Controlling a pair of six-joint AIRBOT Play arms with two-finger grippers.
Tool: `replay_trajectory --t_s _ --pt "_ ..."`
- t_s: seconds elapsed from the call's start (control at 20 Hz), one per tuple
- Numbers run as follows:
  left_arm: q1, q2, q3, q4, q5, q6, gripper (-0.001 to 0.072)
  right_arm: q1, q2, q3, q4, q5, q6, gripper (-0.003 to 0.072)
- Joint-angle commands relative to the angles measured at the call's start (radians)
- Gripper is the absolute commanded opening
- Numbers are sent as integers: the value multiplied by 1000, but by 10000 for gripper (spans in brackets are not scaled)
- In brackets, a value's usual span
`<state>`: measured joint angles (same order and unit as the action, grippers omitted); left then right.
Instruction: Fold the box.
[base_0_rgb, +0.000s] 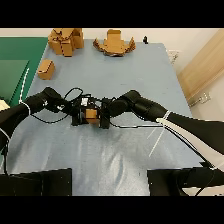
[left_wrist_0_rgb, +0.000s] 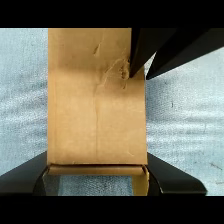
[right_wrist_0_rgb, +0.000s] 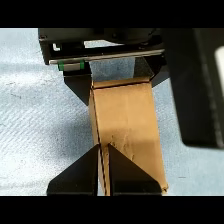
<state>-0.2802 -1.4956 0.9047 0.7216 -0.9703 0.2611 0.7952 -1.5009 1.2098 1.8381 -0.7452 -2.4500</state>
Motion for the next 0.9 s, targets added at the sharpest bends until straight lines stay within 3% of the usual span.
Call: replay_trajectory --t_s 0.0,0.85 --pt "0 0 0 0 0 0 355 -7 -2 0 7 -6 0 102" --pt "0 0 0 0 0 0 355 -46 -2 0 190 -5 0 102"
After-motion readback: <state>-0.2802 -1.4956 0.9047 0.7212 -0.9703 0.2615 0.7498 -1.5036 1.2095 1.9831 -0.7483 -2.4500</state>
